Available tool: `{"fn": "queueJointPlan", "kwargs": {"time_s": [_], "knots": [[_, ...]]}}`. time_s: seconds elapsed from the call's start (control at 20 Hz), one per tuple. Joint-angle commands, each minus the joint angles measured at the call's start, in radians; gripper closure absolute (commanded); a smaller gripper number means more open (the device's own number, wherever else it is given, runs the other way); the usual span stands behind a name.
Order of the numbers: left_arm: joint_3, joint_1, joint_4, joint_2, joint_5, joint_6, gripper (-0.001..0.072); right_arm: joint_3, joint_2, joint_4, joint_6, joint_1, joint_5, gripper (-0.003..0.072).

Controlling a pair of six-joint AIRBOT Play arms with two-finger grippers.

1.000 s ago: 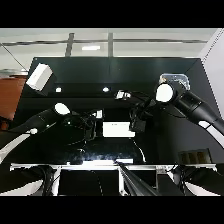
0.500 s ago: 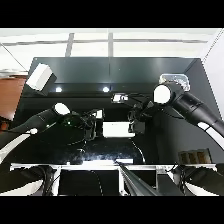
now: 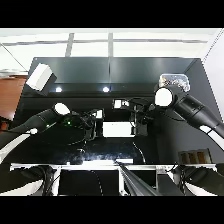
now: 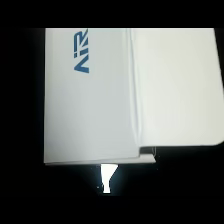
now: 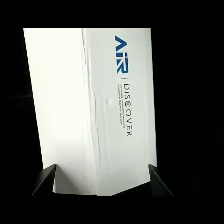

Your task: Fold the box and place the chain.

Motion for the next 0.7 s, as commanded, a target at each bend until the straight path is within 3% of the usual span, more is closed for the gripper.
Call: {"fn": "queueJointPlan", "kwargs": {"time_s": [0.0,0.65], "knots": [[0.0,0.0,0.0,0.0,0.0,0.0,0.0219,-0.01,-0.01,-0.002,-0.019,0.001,-0.032,-0.0011],[0.0,0.0,0.0,0.0,0.0,0.0,0.0219,-0.01,-0.002,0.006,0.028,0.0,0.069,-0.0011]]}}
